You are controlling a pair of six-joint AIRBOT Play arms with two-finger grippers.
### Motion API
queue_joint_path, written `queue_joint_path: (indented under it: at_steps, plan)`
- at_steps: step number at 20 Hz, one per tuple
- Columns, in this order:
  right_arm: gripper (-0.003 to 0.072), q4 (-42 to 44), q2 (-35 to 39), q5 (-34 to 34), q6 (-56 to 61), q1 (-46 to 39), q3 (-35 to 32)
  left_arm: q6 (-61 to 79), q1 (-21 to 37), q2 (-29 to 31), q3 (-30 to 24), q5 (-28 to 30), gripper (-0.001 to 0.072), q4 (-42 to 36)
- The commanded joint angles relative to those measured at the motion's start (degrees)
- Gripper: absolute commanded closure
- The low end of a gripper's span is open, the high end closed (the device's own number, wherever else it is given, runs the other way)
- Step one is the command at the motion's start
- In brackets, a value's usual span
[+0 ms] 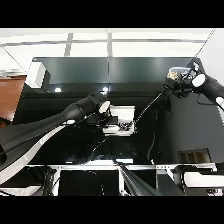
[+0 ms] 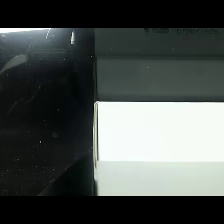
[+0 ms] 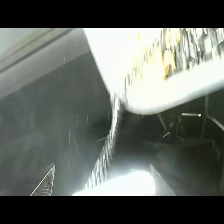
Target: Fold the box and place the chain.
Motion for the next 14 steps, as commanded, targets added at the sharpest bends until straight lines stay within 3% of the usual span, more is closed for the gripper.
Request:
queue_joint_path:
  at_steps: [1, 3, 4, 7, 9, 11, 14]
  plan:
    - [0.0136, 1.5, -8.6, 0.8, 1.0, -0.6, 7.9, 0.0, 0.0, 0.0, 0.0, -0.2, 0.0679, 0.0]
    - [0.0547, 1.4, -9.0, 1.3, 0.7, -0.6, 8.6, 0.0, 0.0, 0.0, 0.0, -0.2, 0.0679, 0.0]
    - [0.0667, 1.2, -8.9, 3.9, -0.3, -0.6, 9.3, 0.0, 0.0, 0.0, 0.0, -0.2, 0.0679, 0.0]
    - [0.0668, 1.1, -5.4, 13.3, -6.8, -0.5, 10.4, 0.0, 0.0, 0.0, 0.0, -0.1, 0.0680, 0.0]
    - [0.0668, 1.1, 0.7, 23.5, -11.6, -0.2, 10.4, 0.0, 0.0, 0.0, 0.0, -0.1, 0.0679, 0.0]
    - [0.0668, 0.6, 10.0, 31.4, -14.4, 1.0, 9.7, 0.0, 0.0, 0.0, 0.0, -0.1, 0.0679, 0.0]
    - [0.0668, 0.6, 26.0, 35.0, -14.8, 3.7, 9.6, 0.0, 0.0, 0.0, 0.0, 0.0, 0.0679, 0.0]
